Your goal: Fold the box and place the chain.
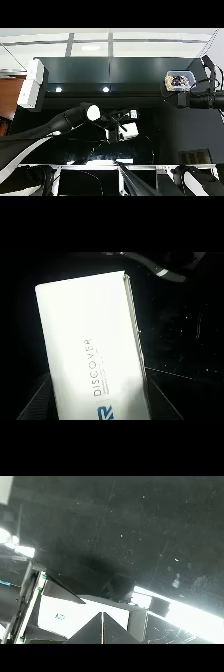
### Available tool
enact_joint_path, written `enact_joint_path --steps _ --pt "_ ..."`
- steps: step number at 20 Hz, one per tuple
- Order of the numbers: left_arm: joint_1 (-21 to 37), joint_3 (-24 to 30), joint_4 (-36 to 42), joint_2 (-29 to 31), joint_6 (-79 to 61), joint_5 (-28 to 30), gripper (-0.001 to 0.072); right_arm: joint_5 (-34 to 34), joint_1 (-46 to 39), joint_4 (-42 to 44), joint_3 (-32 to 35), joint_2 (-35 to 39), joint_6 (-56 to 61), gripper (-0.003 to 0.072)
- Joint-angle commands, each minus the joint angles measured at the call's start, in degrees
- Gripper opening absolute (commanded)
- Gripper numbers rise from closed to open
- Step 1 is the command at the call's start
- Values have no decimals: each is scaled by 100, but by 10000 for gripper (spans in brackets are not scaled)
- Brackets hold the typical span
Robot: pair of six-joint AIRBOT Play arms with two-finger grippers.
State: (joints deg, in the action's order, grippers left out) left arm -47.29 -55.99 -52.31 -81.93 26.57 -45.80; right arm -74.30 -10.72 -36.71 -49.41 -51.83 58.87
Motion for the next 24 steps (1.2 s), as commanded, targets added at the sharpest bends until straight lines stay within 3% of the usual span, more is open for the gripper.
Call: enact_joint_path --steps 1,4,5,6,7,10,15,19,21,24 --pt "-39 -2 -131 -166 365 81 709 0 0 2 -4 7 2 12" --pt "-76 -4 -144 -358 570 85 705 42 0 2 -4 7 4 13" --pt "-70 -17 -247 -350 754 68 647 46 0 2 -4 7 4 13" --pt "-33 -68 -595 -315 1071 -20 420 46 0 2 -4 7 4 12" --pt "52 -116 -940 -240 1414 -149 340 44 0 2 -4 7 4 12" --pt "713 -120 -1655 229 2551 -756 340 48 0 2 -4 7 4 12" --pt "3182 402 -1832 1506 3440 -2094 352 151 0 2 -4 7 4 13" --pt "5921 1134 -2448 2590 3296 -2540 351 138 0 2 -4 7 4 13" --pt "7291 1381 -2459 2769 3016 -2605 351 164 0 0 -4 7 4 13" --pt "8658 1567 -3182 2765 3198 -2551 351 278 0 2 -4 7 9 13"
